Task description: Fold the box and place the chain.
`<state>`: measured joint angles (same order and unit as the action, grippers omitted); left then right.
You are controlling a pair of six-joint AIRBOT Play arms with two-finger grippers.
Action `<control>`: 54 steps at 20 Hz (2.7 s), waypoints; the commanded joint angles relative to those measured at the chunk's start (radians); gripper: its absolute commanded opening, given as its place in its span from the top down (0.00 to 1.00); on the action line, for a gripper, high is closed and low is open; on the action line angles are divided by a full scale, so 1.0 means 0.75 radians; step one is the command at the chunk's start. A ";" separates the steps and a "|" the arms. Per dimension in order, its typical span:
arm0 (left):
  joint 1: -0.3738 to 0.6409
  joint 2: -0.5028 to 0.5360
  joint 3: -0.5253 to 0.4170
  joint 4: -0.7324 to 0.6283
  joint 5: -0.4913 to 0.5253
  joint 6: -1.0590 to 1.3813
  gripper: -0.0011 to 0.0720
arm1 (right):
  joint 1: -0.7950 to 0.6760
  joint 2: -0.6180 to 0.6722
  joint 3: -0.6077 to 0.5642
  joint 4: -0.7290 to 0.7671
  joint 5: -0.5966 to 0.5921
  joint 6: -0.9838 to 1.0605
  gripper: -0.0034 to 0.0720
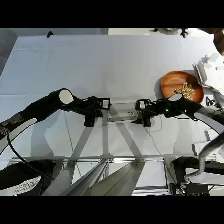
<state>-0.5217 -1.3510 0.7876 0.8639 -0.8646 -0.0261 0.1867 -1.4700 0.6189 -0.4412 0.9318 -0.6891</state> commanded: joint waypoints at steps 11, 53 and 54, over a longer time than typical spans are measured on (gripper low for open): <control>-0.054 -0.076 -0.001 -0.144 0.020 0.004 0.95 | 0.000 0.000 0.001 0.001 0.000 0.000 0.26; 0.279 0.315 -0.232 0.173 -0.049 -1.457 0.97 | 0.000 0.000 0.001 0.001 0.000 0.000 0.26; 0.278 0.285 -0.252 0.141 -0.047 -1.536 0.97 | 0.000 0.000 0.001 0.001 0.000 0.000 0.26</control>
<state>-0.3172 -1.0996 0.6487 1.0424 -0.9077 -0.9825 0.1867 -1.4700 0.6189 -0.4408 0.9318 -0.6891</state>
